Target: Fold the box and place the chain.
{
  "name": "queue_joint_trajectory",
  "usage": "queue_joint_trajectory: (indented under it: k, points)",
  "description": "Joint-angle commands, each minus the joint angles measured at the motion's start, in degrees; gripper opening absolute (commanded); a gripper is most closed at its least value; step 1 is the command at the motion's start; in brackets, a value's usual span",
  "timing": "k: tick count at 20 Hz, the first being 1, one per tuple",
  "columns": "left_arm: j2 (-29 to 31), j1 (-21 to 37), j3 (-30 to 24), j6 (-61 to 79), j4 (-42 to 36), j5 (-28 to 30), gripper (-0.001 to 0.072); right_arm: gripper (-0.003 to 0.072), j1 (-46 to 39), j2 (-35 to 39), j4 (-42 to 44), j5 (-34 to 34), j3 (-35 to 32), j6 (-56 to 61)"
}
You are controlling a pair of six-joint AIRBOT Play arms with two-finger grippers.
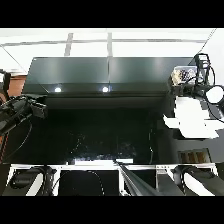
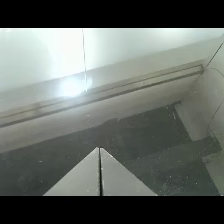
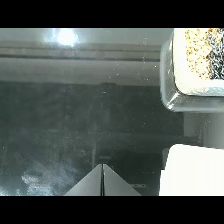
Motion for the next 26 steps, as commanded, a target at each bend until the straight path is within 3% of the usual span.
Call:
queue_joint_trajectory:
  k: [1,17,20,24,25,26]
  points:
    - [0.0,0.0,0.0,0.0,0.0,0.0,0.003,0.0012,0.0,0.0,0.0,0.0,0.0,0.0]
    - [0.0,0.0,0.0,0.0,0.0,0.2,0.003,0.0012,0.0,0.0,0.5,-0.1,0.0,0.0]
    - [-0.7,0.0,0.0,0.0,0.0,7.0,0.0031,0.0012,0.0,0.0,5.2,-1.7,0.0,0.0]
    - [-2.2,0.0,0.0,0.0,-3.1,10.0,0.0031,0.0013,0.0,-0.1,12.4,-0.9,0.0,0.0]
    - [-2.9,0.0,-0.1,0.0,-4.5,10.0,0.0031,0.0056,0.0,-0.1,12.3,-0.9,0.0,0.0]
    - [-3.8,0.0,-0.1,0.0,-6.1,9.8,0.0034,0.0393,0.0,-0.2,11.8,-0.9,0.0,0.0]
